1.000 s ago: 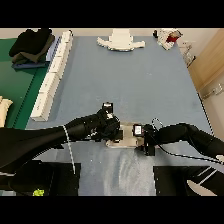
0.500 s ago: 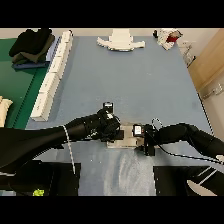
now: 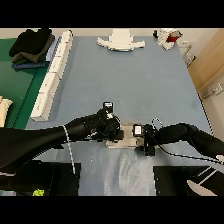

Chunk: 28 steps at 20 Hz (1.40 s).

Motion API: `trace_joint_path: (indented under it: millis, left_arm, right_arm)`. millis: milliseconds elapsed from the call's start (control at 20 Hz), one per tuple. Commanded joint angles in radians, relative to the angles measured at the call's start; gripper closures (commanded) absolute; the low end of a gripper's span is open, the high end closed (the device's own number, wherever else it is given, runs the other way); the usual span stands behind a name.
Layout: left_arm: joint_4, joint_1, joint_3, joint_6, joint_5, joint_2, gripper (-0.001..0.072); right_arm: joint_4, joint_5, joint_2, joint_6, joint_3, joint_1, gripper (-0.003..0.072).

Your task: Fold the box.

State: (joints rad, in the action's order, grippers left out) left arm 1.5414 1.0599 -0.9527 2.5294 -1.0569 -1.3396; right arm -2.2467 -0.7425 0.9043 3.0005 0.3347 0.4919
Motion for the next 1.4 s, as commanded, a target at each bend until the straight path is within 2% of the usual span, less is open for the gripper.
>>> trace_joint_path:
  millis: [0, 200, 350, 500, 650, 700, 750, 900, 1100, 1150, 1200, 1350]
  left_arm:
    - [0.000, 0.000, -0.001, -0.001, 0.010, 0.001, 0.0287]
    - [0.012, 0.013, -0.008, -0.003, 0.009, 0.001, 0.0288]
    - [0.113, 0.065, -0.036, 0.061, -0.037, -0.002, 0.0289]
    - [0.112, 0.074, -0.044, 0.081, -0.104, -0.015, 0.0289]
    - [0.108, 0.075, -0.045, 0.091, -0.103, -0.028, 0.0292]
    - [0.105, 0.076, -0.045, 0.089, -0.101, -0.033, 0.0382]
    - [0.101, 0.079, -0.045, 0.089, -0.096, -0.036, 0.0415]
    - [0.097, 0.096, -0.044, 0.089, -0.072, -0.044, 0.0415]
    - [0.106, 0.106, -0.044, 0.090, -0.089, -0.051, 0.0426]
    - [0.111, 0.106, -0.044, 0.089, -0.090, -0.051, 0.0588]
    - [0.113, 0.106, -0.044, 0.089, -0.090, -0.051, 0.0676]
    - [0.113, 0.106, -0.044, 0.089, -0.089, -0.051, 0.0694]
  right_arm:
    - [0.000, 0.001, 0.000, 0.000, 0.001, 0.000, 0.0143]
    - [0.000, 0.001, 0.000, 0.000, 0.001, 0.000, 0.0143]
    - [0.000, 0.001, 0.000, 0.000, 0.001, 0.000, 0.0143]
    - [0.000, 0.001, 0.000, 0.000, 0.001, 0.000, 0.0143]
    - [0.000, 0.001, 0.000, 0.000, 0.001, 0.000, 0.0143]
    - [0.000, 0.001, 0.000, 0.000, 0.001, 0.000, 0.0142]
    - [0.000, 0.001, 0.000, 0.000, 0.001, 0.000, 0.0143]
    - [0.000, 0.001, 0.000, 0.000, 0.001, 0.000, 0.0143]
    - [0.000, 0.001, 0.000, 0.000, 0.001, 0.000, 0.0143]
    - [0.000, 0.001, 0.000, 0.000, 0.001, 0.000, 0.0143]
    - [0.000, 0.001, 0.000, 0.000, 0.001, 0.000, 0.0142]
    - [0.000, 0.001, 0.000, 0.000, 0.001, 0.000, 0.0143]
